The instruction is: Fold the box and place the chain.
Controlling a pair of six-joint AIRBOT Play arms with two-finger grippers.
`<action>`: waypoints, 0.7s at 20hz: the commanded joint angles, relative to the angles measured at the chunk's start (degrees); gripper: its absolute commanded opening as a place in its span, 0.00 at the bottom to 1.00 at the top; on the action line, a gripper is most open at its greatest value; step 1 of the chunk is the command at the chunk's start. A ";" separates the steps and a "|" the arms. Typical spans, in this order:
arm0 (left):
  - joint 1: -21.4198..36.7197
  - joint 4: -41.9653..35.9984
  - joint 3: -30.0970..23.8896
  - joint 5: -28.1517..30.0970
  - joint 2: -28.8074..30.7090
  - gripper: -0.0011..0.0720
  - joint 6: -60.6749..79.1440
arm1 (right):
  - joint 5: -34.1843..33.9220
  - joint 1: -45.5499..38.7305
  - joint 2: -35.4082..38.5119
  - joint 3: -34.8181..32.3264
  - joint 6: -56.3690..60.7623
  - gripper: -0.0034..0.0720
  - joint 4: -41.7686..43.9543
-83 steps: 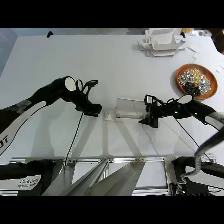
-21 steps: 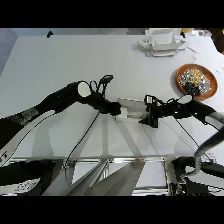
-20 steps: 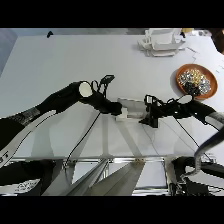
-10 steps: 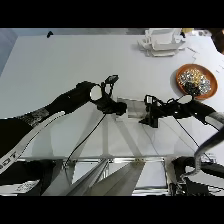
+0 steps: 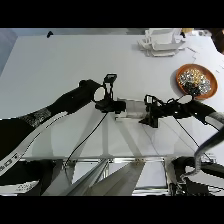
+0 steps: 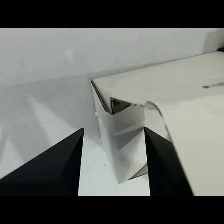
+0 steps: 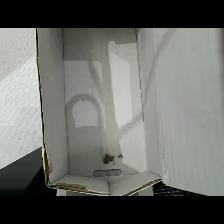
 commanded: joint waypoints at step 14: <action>-3.63 5.86 17.55 -19.96 -13.00 0.54 -8.52 | 0.00 0.02 0.00 0.02 -0.02 0.59 0.00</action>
